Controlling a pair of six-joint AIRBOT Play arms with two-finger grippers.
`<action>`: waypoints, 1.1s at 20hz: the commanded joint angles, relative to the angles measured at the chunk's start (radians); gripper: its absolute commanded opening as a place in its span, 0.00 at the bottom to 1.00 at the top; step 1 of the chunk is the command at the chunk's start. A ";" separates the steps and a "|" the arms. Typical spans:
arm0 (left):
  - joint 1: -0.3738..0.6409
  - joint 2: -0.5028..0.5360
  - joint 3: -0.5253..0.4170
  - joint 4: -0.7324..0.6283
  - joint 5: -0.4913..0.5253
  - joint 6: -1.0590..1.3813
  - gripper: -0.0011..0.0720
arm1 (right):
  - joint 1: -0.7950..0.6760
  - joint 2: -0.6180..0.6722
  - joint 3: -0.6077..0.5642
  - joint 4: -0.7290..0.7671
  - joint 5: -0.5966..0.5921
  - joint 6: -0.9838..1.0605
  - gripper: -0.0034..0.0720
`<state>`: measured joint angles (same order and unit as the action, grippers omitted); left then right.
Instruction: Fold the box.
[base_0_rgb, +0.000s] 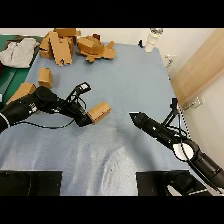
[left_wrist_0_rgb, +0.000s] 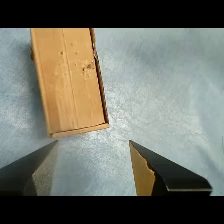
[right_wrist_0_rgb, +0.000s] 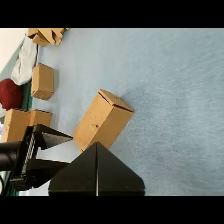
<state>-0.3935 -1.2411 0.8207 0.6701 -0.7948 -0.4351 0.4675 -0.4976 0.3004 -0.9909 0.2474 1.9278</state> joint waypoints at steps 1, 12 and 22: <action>-0.045 0.000 0.000 0.016 0.028 -0.031 0.97 | -0.001 -0.003 0.000 -0.042 0.015 0.000 0.04; -0.093 -0.080 0.001 0.079 0.222 -0.131 0.97 | -0.001 -0.002 0.001 -0.061 0.015 0.000 0.04; -0.093 -0.092 0.001 0.148 0.326 -0.101 0.97 | -0.001 -0.002 0.001 -0.061 0.013 0.000 0.04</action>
<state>-0.4870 -1.3262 0.8207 0.7986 -0.5007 -0.5468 0.4671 -0.5003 0.3004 -1.0523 0.2615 1.9278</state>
